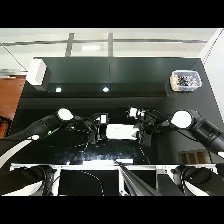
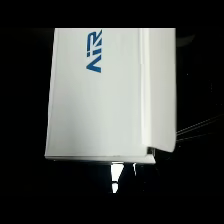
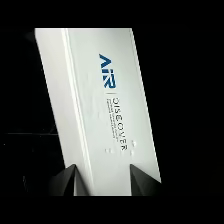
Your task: Fold the box and place the chain.
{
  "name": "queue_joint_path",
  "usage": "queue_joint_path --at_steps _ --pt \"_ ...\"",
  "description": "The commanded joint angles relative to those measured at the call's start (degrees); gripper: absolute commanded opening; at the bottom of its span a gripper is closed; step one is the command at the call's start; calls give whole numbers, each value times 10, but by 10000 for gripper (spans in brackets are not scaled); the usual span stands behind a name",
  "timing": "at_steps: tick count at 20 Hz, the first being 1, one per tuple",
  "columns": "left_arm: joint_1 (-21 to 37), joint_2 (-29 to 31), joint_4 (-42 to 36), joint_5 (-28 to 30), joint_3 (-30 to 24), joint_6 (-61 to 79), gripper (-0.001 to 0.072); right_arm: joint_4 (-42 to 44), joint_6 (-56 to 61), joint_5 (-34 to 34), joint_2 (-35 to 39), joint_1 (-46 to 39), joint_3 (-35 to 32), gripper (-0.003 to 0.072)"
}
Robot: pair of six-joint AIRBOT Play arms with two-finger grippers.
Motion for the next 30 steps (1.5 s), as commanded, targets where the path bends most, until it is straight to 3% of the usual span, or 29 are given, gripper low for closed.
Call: queue_joint_path --at_steps 1,16,18,30 --pt "0 0 0 0 0 0 416 -4 -1 -3 0 1 0 331" --pt "0 0 0 -1 0 0 416 0 15 -13 1 1 14 329" --pt "0 0 0 -1 0 0 416 0 15 -14 1 1 14 225" --pt "0 0 0 -1 0 0 416 -3 15 -18 -8 28 13 225"
